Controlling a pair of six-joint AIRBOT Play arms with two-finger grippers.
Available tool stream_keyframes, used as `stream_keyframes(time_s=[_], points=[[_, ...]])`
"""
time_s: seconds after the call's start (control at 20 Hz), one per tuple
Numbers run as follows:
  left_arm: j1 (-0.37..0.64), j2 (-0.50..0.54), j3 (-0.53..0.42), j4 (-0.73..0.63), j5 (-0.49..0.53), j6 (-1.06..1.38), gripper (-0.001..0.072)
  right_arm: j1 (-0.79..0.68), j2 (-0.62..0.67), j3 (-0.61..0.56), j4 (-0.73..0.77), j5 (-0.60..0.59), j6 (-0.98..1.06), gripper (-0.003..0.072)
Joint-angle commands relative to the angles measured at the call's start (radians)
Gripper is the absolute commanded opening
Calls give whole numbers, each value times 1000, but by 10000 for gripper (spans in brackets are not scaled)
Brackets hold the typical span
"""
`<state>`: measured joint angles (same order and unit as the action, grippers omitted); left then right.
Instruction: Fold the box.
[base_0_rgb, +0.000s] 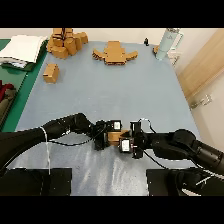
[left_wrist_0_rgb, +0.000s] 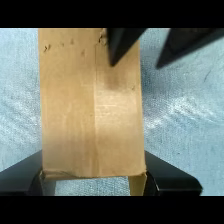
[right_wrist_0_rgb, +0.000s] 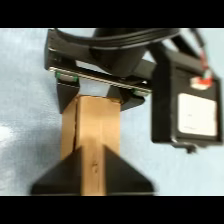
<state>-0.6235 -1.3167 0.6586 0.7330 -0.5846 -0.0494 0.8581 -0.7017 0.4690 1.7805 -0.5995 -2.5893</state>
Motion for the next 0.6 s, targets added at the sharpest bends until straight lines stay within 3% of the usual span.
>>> stream_keyframes(time_s=[0.0, 0.1, 0.15, 0.55], points=[[0, -1, 0, 0, 0, 0, 479, -11, 18, 4, -72, -16, 60, 86], [0, -1, 0, 0, 0, 0, 479, -11, -3, 4, -75, -31, 79, 69], [0, -1, 0, 0, 0, 0, 479, -10, -14, 4, -74, -36, 80, 15], [0, -1, 0, 0, 0, 0, 479, -8, -99, 3, -64, -37, 80, 15]])
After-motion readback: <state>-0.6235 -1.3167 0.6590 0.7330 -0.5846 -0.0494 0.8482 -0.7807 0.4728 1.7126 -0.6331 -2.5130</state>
